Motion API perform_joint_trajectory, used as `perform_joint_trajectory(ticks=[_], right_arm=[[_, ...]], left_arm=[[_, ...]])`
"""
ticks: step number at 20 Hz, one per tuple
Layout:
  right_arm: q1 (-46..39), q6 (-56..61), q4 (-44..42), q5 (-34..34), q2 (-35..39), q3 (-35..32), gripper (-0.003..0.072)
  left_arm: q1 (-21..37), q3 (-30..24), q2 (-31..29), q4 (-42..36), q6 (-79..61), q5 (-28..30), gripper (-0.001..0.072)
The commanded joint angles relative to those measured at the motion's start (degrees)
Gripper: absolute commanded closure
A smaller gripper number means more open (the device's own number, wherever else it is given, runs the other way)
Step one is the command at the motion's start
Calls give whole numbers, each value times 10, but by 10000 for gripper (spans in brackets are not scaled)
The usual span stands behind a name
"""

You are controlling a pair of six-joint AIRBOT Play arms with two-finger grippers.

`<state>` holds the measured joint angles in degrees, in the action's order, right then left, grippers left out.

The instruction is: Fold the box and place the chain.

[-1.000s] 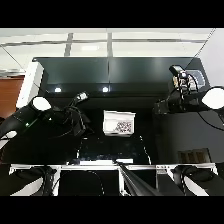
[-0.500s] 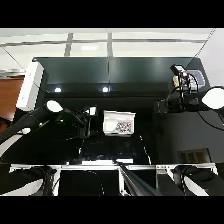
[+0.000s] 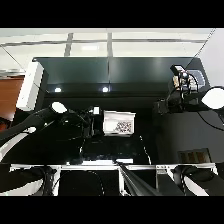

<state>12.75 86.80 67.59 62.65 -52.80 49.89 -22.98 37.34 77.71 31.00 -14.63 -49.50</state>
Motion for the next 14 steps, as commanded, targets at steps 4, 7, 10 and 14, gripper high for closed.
perform_joint_trajectory(ticks=[4, 7, 10, 14], right_arm=[[0, 0, 0, 1, 0, 0, 441], [0, 0, 0, 0, 0, 0, 441], [0, 0, 0, 1, 0, 0, 441], [0, 0, 0, 0, 0, 0, 441]], left_arm=[[-23, 7, 3, -6, -3, 45, 5], [-29, 8, 3, -4, -4, 45, 5], [-29, 8, 3, -5, -4, 45, 5], [-35, 8, 3, -5, -7, 34, 5]])
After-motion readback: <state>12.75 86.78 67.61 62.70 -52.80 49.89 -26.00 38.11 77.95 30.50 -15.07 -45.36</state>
